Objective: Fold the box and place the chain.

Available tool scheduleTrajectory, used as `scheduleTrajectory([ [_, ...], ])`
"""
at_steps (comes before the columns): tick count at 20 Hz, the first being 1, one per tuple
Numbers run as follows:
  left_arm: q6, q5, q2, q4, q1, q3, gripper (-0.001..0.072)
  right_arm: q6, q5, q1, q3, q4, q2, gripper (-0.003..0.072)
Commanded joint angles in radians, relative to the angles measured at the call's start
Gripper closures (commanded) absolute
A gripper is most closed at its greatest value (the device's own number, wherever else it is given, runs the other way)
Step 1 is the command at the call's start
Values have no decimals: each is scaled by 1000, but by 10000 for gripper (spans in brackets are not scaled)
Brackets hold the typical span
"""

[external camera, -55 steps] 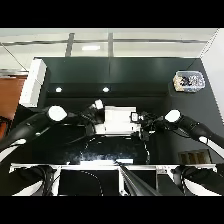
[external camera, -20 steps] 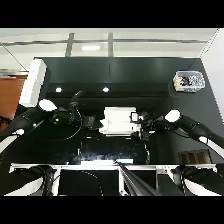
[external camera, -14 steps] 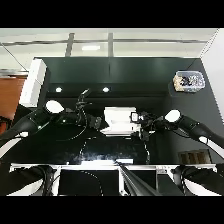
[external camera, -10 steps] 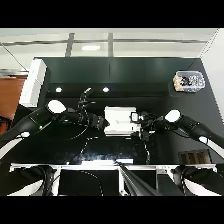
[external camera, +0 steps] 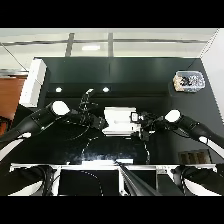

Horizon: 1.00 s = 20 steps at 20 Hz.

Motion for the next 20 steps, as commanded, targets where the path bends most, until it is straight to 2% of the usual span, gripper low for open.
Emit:
scheduleTrajectory([
  [1,-112,41,-6,150,-62,40,253,0,0,0,0,0,0,454],
  [4,-285,53,-39,268,-113,85,253,0,0,0,0,0,0,454],
  [10,-580,1,-124,547,-232,184,252,0,0,0,0,0,0,454],
  [13,-795,-91,-143,713,-249,226,253,0,0,0,0,0,0,454],
  [16,-821,-170,-169,733,-253,262,253,0,0,0,0,0,0,454],
  [20,-912,-198,-213,733,-266,319,253,0,0,0,0,0,0,454],
])
